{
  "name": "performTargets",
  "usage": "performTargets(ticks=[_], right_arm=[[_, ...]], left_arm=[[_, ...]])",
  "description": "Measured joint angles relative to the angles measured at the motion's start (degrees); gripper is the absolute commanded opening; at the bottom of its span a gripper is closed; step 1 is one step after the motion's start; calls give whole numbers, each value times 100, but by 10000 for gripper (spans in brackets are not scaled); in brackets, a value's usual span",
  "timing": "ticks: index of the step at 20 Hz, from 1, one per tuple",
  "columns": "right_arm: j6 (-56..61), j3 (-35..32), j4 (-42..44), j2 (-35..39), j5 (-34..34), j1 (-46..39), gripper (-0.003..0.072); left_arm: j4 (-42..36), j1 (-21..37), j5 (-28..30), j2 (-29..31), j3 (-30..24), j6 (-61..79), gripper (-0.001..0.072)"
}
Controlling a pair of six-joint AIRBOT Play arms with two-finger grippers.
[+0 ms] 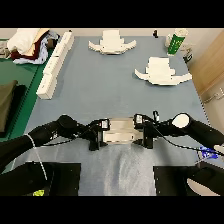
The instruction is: Fold the box.
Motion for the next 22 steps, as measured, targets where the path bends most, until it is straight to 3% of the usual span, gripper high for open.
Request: performTargets(ticks=[6, 8, 11, 16, 22], right_arm=[[3611, 275, -1320, 1220, 1191, -9, 703], [4760, 306, -1316, 1471, 1692, -7, 458], [5914, 326, -407, 1537, 1932, 4, 145], [6428, 466, 1222, 575, 870, 243, 139], [6308, 1346, 1641, -1049, 197, 358, 138]], left_arm=[[17, 0, -44, 0, 0, 31, 413], [15, -2, -39, 0, 0, 28, 413], [13, 0, -31, 0, 0, 22, 413], [9, -2, -24, 0, 0, 17, 414], [4, -2, -20, 0, 0, -2, 413]])
